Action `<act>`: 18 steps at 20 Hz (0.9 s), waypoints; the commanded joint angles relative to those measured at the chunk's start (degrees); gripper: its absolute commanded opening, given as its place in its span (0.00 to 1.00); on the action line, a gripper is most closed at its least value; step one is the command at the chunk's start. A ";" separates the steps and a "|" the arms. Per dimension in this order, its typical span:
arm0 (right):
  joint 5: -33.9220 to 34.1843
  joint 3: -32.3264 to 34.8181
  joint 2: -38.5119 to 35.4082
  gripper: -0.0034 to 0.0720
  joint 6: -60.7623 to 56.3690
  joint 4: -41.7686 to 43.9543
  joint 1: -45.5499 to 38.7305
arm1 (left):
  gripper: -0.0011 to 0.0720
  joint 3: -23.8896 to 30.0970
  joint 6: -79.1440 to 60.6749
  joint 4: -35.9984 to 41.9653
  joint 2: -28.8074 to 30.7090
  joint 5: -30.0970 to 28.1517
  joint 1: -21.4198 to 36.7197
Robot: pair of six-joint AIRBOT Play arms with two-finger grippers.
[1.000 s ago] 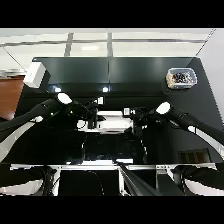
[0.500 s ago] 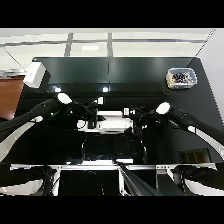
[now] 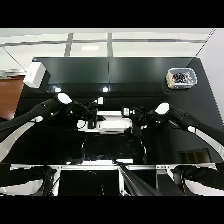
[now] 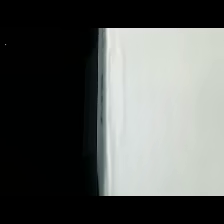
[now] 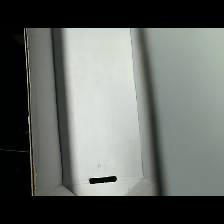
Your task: Fold the box and place the chain.
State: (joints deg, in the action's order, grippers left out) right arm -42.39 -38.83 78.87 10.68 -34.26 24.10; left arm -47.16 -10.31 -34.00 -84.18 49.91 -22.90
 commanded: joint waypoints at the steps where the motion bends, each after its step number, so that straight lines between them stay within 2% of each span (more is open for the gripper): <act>1: 0.42 0.02 0.00 0.88 -0.20 -0.02 0.07 | 0.05 -0.02 0.02 -0.02 -0.02 0.02 0.00; 6: 0.39 0.04 0.00 0.87 -0.17 -0.09 0.09 | 0.05 -0.02 0.02 -0.02 -0.02 0.00 0.00; 7: 0.37 0.04 0.00 0.78 -0.17 -0.09 0.07 | 0.05 -0.02 0.02 -0.02 -0.02 -0.13 0.04; 11: 0.00 0.04 0.00 0.77 -0.13 -0.22 0.07 | 0.06 -0.04 3.39 -0.02 0.11 0.35 0.09; 12: 0.00 0.04 0.00 0.77 -0.11 -0.22 0.07 | 0.15 -0.13 4.61 -0.02 0.31 0.44 0.24; 13: 0.00 0.04 0.00 0.74 -0.11 -0.22 0.09 | 0.35 -0.37 5.01 -0.04 0.57 1.14 0.52; 14: 0.00 0.04 0.00 0.61 -0.13 -0.22 0.07 | 0.50 -0.70 5.68 -0.04 1.16 2.14 1.09; 17: 0.04 0.04 0.00 0.61 -0.13 -0.22 0.07 | 1.00 -1.42 13.79 -2.10 5.42 3.08 3.69; 18: 0.04 0.04 0.00 0.61 -0.13 -0.22 0.07 | 1.00 -1.42 17.64 -5.03 7.72 3.76 5.03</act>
State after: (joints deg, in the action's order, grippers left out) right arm -42.26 -38.83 78.87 10.55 -34.46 24.14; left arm -48.16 -1.10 -35.31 -80.18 52.10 -20.12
